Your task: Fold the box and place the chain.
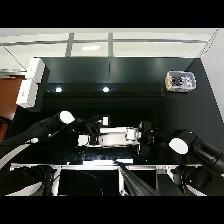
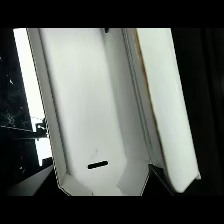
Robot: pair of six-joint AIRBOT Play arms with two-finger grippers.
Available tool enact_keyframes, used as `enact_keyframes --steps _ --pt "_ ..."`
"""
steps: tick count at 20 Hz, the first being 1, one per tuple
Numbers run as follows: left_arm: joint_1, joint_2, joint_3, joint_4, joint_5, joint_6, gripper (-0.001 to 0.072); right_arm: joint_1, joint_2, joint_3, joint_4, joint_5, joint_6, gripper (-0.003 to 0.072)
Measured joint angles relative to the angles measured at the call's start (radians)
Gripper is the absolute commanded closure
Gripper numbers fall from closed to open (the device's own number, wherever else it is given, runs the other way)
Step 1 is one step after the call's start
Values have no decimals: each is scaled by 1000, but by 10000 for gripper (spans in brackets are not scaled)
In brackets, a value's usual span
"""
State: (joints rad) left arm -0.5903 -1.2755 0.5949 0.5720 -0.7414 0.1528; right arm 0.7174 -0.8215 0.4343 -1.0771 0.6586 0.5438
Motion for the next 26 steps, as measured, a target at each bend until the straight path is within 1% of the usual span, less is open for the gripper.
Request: enact_keyframes --steps 10,16,18,22,26 --pt "0 0 0 0 -1 1 679 -1 0 3 -20 -32 15 58" --pt "0 0 0 0 -1 1 679 -26 -11 5 34 3 19 58" --pt "0 0 0 0 -1 0 679 -71 -21 6 103 27 -42 58" --pt "0 0 0 0 0 1 679 -144 -85 7 315 75 -303 58" --pt "0 0 0 0 0 1 679 -171 -166 7 412 93 -483 58"
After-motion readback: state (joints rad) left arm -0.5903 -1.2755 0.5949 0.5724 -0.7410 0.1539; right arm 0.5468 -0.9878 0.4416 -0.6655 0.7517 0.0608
